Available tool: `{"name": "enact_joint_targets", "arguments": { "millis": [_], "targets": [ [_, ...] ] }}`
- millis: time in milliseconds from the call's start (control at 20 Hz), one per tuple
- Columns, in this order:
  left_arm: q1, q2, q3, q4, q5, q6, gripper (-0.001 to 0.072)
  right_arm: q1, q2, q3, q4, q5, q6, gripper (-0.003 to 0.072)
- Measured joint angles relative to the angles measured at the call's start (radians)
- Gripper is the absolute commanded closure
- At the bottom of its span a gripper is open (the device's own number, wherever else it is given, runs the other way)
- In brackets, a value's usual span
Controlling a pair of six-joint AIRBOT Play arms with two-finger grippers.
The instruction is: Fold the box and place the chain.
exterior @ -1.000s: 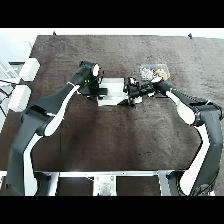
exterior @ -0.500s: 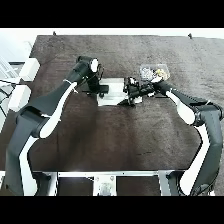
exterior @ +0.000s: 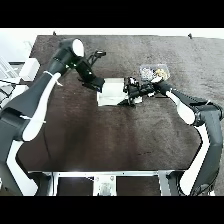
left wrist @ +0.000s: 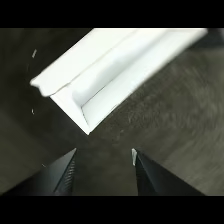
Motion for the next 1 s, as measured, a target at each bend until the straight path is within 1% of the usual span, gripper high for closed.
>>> {"name": "enact_joint_targets", "arguments": {
  "millis": [50, 150, 300, 350, 400, 450, 600, 700, 850, 1000],
  "targets": [
    [0.018, 0.002, -0.018, -0.016, 0.01, 0.106, 0.0013, 0.0, 0.0, 0.0, 0.0, 0.0, 0.0, 0.0187],
    [0.061, 0.008, -0.063, -0.069, 0.027, 0.335, 0.001, 0.0, 0.0, 0.0, 0.0, 0.0, 0.0, 0.0187],
    [0.146, 0.011, -0.157, -0.232, 0.041, 0.757, 0.001, 0.0, 0.0, 0.0, 0.0, 0.0, 0.0, 0.0187],
    [0.169, 0.012, -0.194, -0.291, 0.063, 0.895, 0.0008, 0.0, 0.0, 0.0, 0.0, 0.0, 0.0, 0.0187],
    [0.185, 0.011, -0.23, -0.335, 0.091, 1.005, -0.0009, 0.0, 0.0, 0.0, 0.0, 0.0, 0.0, 0.0188],
    [0.201, 0.011, -0.27, -0.369, 0.123, 1.104, -0.001, 0.0, 0.0, 0.0, 0.0, 0.0, 0.0, 0.0188],
    [0.226, 0.011, -0.372, -0.427, 0.223, 1.3, -0.001, 0.0, 0.0, 0.0, 0.0, 0.0, 0.0, 0.0187],
    [0.231, 0.005, -0.417, -0.465, 0.283, 1.39, -0.001, 0.0, 0.0, 0.0, 0.0, 0.0, 0.0, 0.0187],
    [0.237, -0.017, -0.452, -0.517, 0.344, 1.474, -0.0009, 0.0, 0.0, 0.0, 0.0, 0.0, 0.0, 0.0187],
    [0.235, -0.031, -0.465, -0.55, 0.374, 1.511, -0.001, 0.0, 0.0, 0.0, 0.0, 0.0, 0.0, 0.0187]
  ]
}}
